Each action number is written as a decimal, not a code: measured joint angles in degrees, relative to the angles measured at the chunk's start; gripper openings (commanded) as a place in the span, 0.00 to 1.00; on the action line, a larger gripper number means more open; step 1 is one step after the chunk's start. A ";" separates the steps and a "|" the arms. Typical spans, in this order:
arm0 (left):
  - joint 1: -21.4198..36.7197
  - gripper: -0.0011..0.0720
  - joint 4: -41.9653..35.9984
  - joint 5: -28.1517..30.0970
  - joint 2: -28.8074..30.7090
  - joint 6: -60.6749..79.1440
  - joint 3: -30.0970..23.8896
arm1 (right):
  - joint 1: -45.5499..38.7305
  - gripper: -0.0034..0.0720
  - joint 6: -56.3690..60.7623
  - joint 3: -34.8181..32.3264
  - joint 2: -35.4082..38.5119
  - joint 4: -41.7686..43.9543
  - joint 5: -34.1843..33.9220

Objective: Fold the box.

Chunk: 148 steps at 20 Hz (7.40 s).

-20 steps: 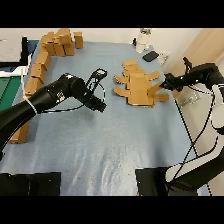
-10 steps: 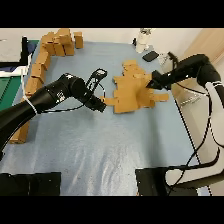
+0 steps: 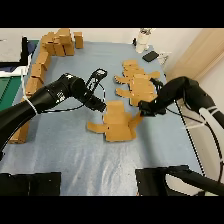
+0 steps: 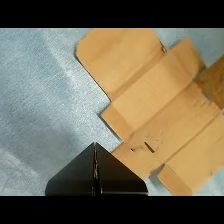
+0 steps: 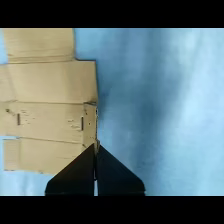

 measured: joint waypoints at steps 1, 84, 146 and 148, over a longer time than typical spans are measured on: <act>0.00 0.03 -0.02 0.00 0.00 0.00 0.00 | 0.44 0.51 0.55 -1.92 0.76 -0.81 0.28; 12.39 0.02 -50.73 -9.35 -0.24 65.16 -14.58 | 13.40 0.30 -9.05 -12.24 17.53 -2.34 26.77; -2.43 0.02 -51.36 12.66 11.93 86.38 -31.47 | 15.32 0.22 -6.23 -10.01 12.35 2.25 29.44; -2.43 0.03 -51.49 12.41 11.76 86.51 -31.47 | 15.32 0.22 -6.23 -10.01 12.33 2.25 29.44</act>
